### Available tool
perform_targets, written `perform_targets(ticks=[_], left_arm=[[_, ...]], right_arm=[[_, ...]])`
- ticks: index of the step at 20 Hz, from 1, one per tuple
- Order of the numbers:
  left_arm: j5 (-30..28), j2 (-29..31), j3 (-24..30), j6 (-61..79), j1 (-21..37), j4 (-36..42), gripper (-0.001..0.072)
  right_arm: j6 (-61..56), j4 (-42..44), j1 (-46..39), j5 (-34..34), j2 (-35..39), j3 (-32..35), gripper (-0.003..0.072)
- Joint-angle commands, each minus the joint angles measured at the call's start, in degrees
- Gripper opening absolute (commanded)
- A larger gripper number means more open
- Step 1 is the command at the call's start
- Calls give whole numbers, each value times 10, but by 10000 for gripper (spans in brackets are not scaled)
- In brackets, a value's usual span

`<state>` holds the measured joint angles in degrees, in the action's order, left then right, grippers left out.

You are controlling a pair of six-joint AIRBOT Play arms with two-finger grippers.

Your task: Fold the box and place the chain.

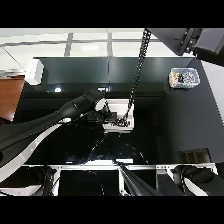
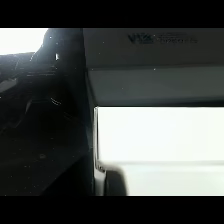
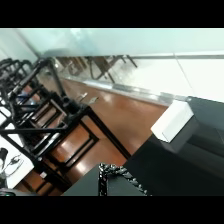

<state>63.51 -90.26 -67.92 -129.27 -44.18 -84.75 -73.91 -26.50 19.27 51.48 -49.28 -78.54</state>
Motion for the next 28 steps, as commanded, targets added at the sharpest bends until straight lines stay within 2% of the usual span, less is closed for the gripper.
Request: perform_targets(ticks=[1,5,7,9,15,20,23,24,25,28], left_arm=[[0,0,0,0,0,0,28],[0,0,0,0,0,0,28],[0,0,0,0,0,0,28],[0,0,0,0,0,0,28],[0,0,0,0,0,0,28],[-1,0,0,0,0,0,28],[0,0,0,0,0,0,28],[0,0,0,0,0,0,28],[0,0,0,0,0,0,28],[-3,0,0,0,0,0,28]], right_arm=[[-1,-30,22,10,-7,0,16],[-47,-155,55,55,-34,26,17],[-91,-225,57,56,-42,76,17],[-114,-255,57,49,-48,131,17],[-134,-259,57,8,-55,275,17],[-163,-256,71,-57,-84,329,18],[-163,-256,80,-58,-108,330,33],[-163,-257,79,-59,-108,330,101],[-163,-257,77,-58,-108,330,291],[-161,-288,65,-43,-107,325,308]])
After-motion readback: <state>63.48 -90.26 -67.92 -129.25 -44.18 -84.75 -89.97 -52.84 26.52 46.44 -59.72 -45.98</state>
